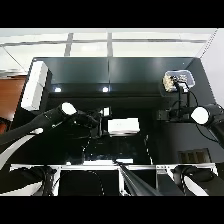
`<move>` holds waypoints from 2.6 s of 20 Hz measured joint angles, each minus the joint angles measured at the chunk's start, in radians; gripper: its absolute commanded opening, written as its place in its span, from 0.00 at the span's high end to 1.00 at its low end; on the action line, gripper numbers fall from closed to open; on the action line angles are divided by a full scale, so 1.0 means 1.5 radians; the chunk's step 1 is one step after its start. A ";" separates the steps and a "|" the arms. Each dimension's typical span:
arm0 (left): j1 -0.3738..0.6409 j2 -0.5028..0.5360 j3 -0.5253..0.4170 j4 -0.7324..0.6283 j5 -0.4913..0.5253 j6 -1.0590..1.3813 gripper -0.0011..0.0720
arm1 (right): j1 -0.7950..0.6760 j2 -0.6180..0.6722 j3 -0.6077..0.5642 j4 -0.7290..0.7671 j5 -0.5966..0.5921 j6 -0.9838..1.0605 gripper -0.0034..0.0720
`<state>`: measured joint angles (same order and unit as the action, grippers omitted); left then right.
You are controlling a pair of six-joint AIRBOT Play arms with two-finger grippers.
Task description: Fold the box and place the chain.
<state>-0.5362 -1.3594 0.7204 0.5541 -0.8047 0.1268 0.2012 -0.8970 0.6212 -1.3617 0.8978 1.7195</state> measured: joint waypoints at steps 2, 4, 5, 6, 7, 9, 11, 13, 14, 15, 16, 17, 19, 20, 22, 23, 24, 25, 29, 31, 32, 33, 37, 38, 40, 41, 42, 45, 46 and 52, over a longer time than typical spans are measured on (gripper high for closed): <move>0.000 0.035 0.011 0.034 -0.025 -0.041 0.02 | 0.004 0.001 -0.002 0.010 -0.004 -0.001 0.94; 0.001 0.089 0.022 0.096 -0.034 -0.102 0.02 | 0.011 0.001 -0.003 0.019 -0.010 -0.012 0.94; 0.001 0.116 0.026 0.115 -0.037 -0.127 0.02 | 0.014 0.001 -0.003 0.020 -0.015 -0.017 0.94; -0.001 0.139 0.031 0.134 -0.030 -0.148 0.02 | 0.015 0.001 -0.003 0.023 -0.022 -0.020 0.94; -0.004 0.153 0.037 0.144 -0.025 -0.163 0.02 | 0.017 0.001 -0.003 0.024 -0.029 -0.024 0.94; -0.017 0.157 0.057 0.137 -0.009 -0.186 0.03 | 0.019 0.001 -0.003 0.026 -0.047 -0.027 0.94; -0.038 0.123 0.091 0.124 0.003 -0.219 0.03 | 0.019 0.001 -0.003 0.028 -0.062 -0.029 0.94; -0.063 0.067 0.133 0.122 0.007 -0.253 0.03 | 0.020 0.001 -0.003 0.028 -0.070 -0.031 0.94; -0.077 0.036 0.156 0.119 0.009 -0.272 0.03 | 0.021 0.001 -0.003 0.028 -0.074 -0.031 0.94; -0.087 0.011 0.176 0.122 0.007 -0.296 0.03 | 0.021 0.001 -0.003 0.028 -0.076 -0.031 0.94; -0.097 -0.013 0.196 0.125 0.007 -0.322 0.03 | 0.021 0.001 -0.003 0.028 -0.078 -0.032 0.94; -0.105 -0.034 0.212 0.135 0.004 -0.347 0.03 | 0.021 0.001 -0.003 0.028 -0.079 -0.032 0.94; -0.118 -0.066 0.238 0.153 -0.011 -0.391 0.03 | 0.021 0.001 -0.003 0.029 -0.079 -0.032 0.94; -0.123 -0.077 0.248 0.162 -0.016 -0.407 0.03 | 0.021 0.001 -0.003 0.031 -0.080 -0.032 0.94; -0.131 -0.091 0.264 0.176 -0.030 -0.427 0.03 | 0.021 0.001 -0.003 0.031 -0.080 -0.032 0.94; -0.135 -0.095 0.270 0.184 -0.034 -0.435 0.03 | 0.021 0.001 -0.003 0.031 -0.081 -0.033 0.94; -0.137 -0.098 0.274 0.189 -0.037 -0.438 0.03 | 0.021 0.001 -0.003 0.032 -0.081 -0.033 0.94; -0.139 -0.101 0.277 0.194 -0.039 -0.443 0.03 | 0.021 0.001 -0.003 0.031 -0.081 -0.034 0.94; -0.148 -0.111 0.284 0.218 -0.048 -0.451 0.03 | 0.021 0.001 -0.003 0.031 -0.081 -0.034 0.94; -0.153 -0.116 0.286 0.229 -0.053 -0.451 0.03 | 0.021 0.001 -0.003 0.031 -0.081 -0.035 0.94; -0.157 -0.119 0.289 0.234 -0.057 -0.453 0.03 | 0.021 0.001 -0.003 0.031 -0.081 -0.035 0.94; -0.161 -0.120 0.291 0.239 -0.065 -0.453 0.03 | 0.021 0.001 -0.003 0.031 -0.081 -0.036 0.94; -0.174 -0.123 0.304 0.264 -0.081 -0.453 0.03 | 0.021 0.001 -0.003 0.031 -0.081 -0.036 0.94; -0.176 -0.123 0.305 0.272 -0.085 -0.453 0.03 | 0.021 0.001 -0.003 0.031 -0.081 -0.036 0.94; -0.183 -0.126 0.308 0.292 -0.091 -0.454 0.03 | 0.021 0.001 -0.003 0.030 -0.081 -0.036 0.94; -0.188 -0.129 0.308 0.302 -0.092 -0.454 0.03 | 0.021 0.001 -0.003 0.030 -0.081 -0.036 0.94; -0.195 -0.132 0.309 0.315 -0.094 -0.456 0.03 | 0.021 0.001 -0.003 0.030 -0.082 -0.036 0.94; -0.218 -0.148 0.310 0.374 -0.080 -0.486 0.42 | 0.021 0.001 -0.003 0.030 -0.082 -0.035 0.94; -0.226 -0.149 0.312 0.394 -0.074 -0.500 0.63 | 0.021 0.001 -0.003 0.030 -0.082 -0.035 0.94; -0.216 -0.090 0.355 0.535 -0.131 -0.612 0.66 | 0.021 0.001 -0.003 0.030 -0.081 -0.035 0.94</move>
<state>-0.8600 -1.4937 1.2530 1.3567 -1.0016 -0.7914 0.2321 -0.8963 0.6167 -1.3167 0.7761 1.6669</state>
